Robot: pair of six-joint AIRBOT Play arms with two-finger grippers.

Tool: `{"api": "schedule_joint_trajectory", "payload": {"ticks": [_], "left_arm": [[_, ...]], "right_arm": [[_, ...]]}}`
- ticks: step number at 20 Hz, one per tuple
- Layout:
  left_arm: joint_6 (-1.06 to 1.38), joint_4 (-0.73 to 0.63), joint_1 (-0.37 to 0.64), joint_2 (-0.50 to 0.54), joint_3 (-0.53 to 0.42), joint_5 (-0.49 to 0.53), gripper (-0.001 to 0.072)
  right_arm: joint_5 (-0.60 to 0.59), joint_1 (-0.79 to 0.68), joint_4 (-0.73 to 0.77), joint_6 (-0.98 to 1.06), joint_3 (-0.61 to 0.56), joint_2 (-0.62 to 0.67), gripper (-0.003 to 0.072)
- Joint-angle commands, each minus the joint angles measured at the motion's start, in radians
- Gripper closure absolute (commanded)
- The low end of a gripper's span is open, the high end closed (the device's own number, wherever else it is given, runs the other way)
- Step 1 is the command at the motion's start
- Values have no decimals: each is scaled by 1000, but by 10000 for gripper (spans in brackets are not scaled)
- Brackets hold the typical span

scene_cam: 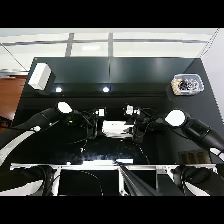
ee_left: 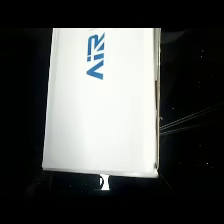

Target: Fold the box and place the chain.

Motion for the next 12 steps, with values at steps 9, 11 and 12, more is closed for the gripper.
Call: {"api": "schedule_joint_trajectory", "payload": {"ticks": [9,11,12], "left_arm": [[-1,0,0,-1,0,0,316],[-1,0,0,-1,0,0,316],[-1,0,0,-1,0,0,315]], "right_arm": [[0,1,10,0,0,-3,266],[0,1,10,0,0,-16,266],[0,1,10,0,0,-24,266]]}}
